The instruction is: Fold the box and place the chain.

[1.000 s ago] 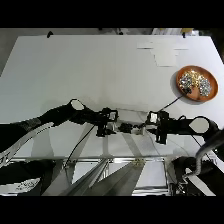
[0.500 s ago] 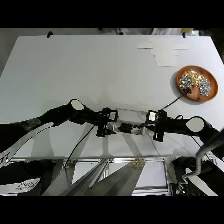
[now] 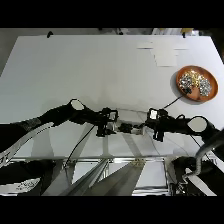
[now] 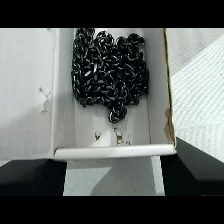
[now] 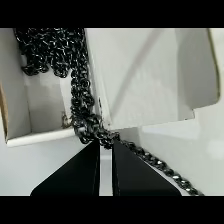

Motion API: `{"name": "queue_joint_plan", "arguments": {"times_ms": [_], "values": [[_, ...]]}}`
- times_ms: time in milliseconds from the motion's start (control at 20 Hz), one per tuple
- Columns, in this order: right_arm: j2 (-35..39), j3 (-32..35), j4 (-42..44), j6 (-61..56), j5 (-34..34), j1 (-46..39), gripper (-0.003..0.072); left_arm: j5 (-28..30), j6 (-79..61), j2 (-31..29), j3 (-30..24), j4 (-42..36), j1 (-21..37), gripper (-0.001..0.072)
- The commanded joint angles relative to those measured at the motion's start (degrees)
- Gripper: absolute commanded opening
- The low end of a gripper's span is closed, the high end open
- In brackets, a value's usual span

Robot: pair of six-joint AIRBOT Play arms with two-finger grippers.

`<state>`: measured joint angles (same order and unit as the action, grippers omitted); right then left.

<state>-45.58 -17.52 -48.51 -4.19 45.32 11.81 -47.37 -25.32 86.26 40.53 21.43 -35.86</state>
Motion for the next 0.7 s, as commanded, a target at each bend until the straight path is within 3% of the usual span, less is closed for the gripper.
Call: {"name": "queue_joint_plan", "arguments": {"times_ms": [0, 150, 250, 450, 650], "values": [[3.2, -3.5, -10.3, -8.8, 6.6, 0.0, 0.0018, 0.0, 0.0, 0.0, 0.0, 0.0, 0.0, 0.0223], [4.5, -10.6, -21.5, -17.6, 17.2, 0.0, 0.0018, 0.0, 0.0, 0.0, 0.0, 0.0, 0.0, 0.0223], [4.5, -16.4, -23.2, -20.6, 23.6, 0.0, 0.0018, 0.0, 0.0, 0.0, 0.0, 0.0, 0.0, 0.0223], [4.5, -25.8, -17.6, -21.5, 30.6, 0.0, 0.0018, 0.0, 0.0, 0.0, 0.0, 0.0, 0.0, 0.0223], [4.5, -30.3, -9.3, -22.8, 31.6, 3.1, 0.0018, 0.0, 0.0, 0.0, 0.0, 0.0, 0.0, 0.0223]]}}
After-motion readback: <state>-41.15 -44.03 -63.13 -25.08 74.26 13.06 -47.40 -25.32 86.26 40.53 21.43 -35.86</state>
